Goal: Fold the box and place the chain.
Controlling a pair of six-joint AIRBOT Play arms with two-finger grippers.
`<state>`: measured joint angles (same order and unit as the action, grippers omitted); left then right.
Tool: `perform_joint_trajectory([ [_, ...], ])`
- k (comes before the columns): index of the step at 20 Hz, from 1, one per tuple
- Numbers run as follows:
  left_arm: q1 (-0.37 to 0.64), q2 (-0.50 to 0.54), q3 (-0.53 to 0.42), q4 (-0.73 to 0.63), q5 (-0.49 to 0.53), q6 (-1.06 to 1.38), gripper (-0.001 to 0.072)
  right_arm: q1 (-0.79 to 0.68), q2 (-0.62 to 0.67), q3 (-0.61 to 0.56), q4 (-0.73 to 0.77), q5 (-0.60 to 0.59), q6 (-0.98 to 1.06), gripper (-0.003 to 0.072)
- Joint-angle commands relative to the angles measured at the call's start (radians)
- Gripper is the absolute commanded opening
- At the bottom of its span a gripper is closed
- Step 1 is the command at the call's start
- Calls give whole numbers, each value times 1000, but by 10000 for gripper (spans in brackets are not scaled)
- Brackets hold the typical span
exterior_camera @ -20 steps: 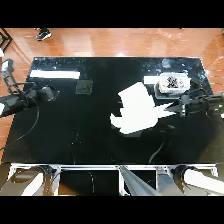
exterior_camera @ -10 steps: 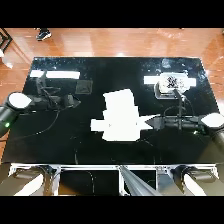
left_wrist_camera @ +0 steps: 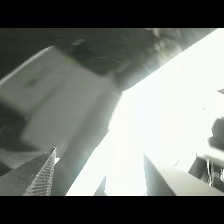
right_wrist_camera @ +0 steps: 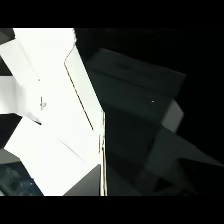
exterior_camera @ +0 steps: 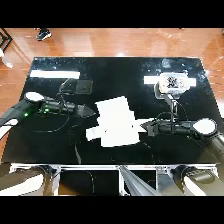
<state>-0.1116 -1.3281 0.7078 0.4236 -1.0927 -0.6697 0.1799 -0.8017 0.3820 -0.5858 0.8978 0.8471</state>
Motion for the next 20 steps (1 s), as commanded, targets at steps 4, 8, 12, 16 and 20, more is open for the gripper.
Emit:
perform_joint_trajectory([
  [4, -71, -99, 44, -106, -43, 286, 621, 9, 1, -2, 17, -4, 18, 20],
  [8, -99, -132, 82, -102, -79, 301, 621, 9, 1, -2, 16, -5, 36, 20],
  [12, -150, -174, 118, -17, -62, 334, 620, 9, 1, -2, 16, -4, 51, 20],
  [16, -155, -217, 160, -16, -237, 416, 620, 9, 1, -2, 15, 23, 60, 21],
  [20, -156, -253, 163, -16, -196, 420, 619, 9, 1, -2, 10, 21, 63, 20],
])
